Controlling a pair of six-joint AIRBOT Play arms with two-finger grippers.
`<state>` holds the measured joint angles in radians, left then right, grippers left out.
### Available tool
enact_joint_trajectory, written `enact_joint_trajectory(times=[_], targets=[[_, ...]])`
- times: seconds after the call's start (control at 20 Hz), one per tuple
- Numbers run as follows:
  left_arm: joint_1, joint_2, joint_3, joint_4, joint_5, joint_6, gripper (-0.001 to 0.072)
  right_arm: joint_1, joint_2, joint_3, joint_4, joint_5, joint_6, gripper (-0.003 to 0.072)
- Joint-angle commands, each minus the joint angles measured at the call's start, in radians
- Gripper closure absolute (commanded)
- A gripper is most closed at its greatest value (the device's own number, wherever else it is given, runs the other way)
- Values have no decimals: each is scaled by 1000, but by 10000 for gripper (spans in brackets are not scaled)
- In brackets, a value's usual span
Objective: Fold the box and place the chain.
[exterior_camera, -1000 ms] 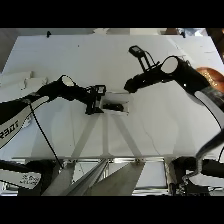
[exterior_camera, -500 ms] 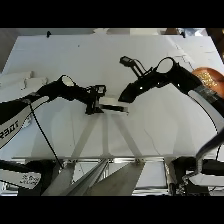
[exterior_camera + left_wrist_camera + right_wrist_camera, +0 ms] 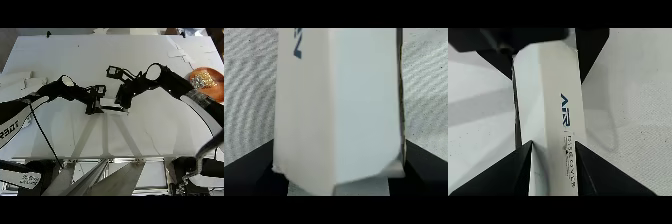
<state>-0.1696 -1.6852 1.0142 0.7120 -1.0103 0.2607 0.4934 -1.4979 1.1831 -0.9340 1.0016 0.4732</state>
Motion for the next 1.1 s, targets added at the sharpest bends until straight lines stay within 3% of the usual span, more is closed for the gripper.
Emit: enact_joint_trajectory(times=[0.0,0.55,1.0,1.05], targets=[[0,0,1,0,0,1,223,34,0,1,-91,-10,26,428],[0,-1,1,0,0,1,223,73,-1,-2,-151,6,80,424],[0,0,1,0,0,1,223,93,-37,-5,-159,24,156,378],[0,-1,1,0,0,1,223,93,-37,-5,-159,25,156,326]])
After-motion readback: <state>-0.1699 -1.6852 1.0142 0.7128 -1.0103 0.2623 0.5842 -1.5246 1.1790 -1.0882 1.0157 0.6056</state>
